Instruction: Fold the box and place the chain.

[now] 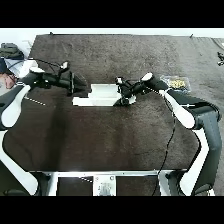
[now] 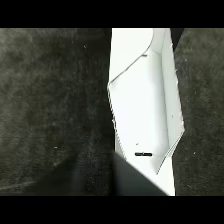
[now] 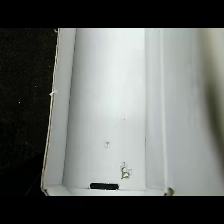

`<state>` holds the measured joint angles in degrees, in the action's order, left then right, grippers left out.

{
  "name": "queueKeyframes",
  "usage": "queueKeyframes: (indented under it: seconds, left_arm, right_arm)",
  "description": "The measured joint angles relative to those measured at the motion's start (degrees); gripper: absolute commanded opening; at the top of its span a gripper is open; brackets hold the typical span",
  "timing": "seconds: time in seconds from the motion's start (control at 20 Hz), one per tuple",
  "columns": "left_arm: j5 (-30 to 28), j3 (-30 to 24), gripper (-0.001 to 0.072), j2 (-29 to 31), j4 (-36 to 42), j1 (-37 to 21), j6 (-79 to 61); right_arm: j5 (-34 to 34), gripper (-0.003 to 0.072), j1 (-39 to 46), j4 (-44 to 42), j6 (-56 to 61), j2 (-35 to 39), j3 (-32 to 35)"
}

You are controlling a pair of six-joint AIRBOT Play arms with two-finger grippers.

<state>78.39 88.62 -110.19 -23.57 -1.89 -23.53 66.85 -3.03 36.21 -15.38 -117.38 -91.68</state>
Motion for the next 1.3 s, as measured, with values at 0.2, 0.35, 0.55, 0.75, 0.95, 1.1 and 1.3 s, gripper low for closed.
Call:
queueKeyframes:
  seconds: [0.2, 0.35, 0.55, 0.75, 0.95, 1.1, 1.3]
  left_arm:
    - [4.61, -0.79, 0.0006, 4.42, -0.17, -1.09, 2.34]
    - [1.70, -6.97, 0.0006, 11.21, -0.35, -1.40, 3.98]
    - [-6.88, -18.58, 0.0006, 19.50, 0.22, -1.05, 4.70]
    - [-11.76, -24.48, 0.0008, 22.14, 0.85, 3.28, 7.15]
    - [-19.78, -26.01, 0.0010, 22.16, 1.55, 9.22, 13.60]
    - [-20.94, -23.69, 0.0010, 18.69, 1.86, 11.74, 18.08]
    - [-18.62, -14.64, 0.0010, 11.19, 0.72, 12.83, 22.99]
  right_arm:
    - [0.00, 0.0280, 0.00, 0.00, -0.02, 0.00, 0.00]
    - [0.00, 0.0281, 0.00, 0.00, 0.00, 0.00, 0.00]
    - [0.00, 0.0280, 0.00, 0.00, 0.00, 0.00, 0.00]
    - [0.00, 0.0280, 0.00, 0.00, 0.00, 0.00, 0.00]
    - [0.00, 0.0280, 0.00, 0.00, 0.00, 0.00, 0.00]
    - [0.00, 0.0280, 0.00, 0.00, 0.00, 0.00, 0.00]
    - [0.00, 0.0280, 0.00, 0.00, 0.00, 0.00, 0.00]
